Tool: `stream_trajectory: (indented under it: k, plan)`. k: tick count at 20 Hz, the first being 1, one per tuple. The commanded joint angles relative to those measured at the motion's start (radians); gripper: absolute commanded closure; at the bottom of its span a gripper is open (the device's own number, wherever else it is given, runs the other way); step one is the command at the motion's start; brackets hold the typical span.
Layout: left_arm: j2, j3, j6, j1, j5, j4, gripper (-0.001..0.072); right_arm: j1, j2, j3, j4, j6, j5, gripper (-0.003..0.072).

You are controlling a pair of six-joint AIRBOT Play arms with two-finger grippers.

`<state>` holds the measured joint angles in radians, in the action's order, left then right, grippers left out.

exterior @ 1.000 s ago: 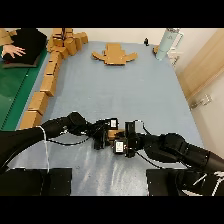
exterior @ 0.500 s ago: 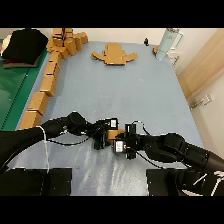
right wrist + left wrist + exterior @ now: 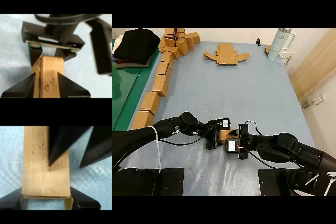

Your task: Fold the box.

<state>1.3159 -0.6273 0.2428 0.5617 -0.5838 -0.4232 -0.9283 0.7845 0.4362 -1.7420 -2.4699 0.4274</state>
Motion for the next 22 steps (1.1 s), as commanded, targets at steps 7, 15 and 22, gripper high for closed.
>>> stream_trajectory:
  k: [7,15,22]
  plan:
    - [0.0,-0.001,0.0,0.0,0.0,0.0,0.0244,0.0,-0.011,0.016,-0.001,0.0,-0.008,0.0599]
    - [0.0,-0.001,0.0,0.0,0.0,0.0,0.0244,0.0,0.047,0.015,-0.001,0.001,-0.007,0.0601]
    - [0.0,-0.001,0.0,0.0,0.0,0.0,0.0244,0.0,0.058,0.015,-0.001,0.001,0.0,0.0601]
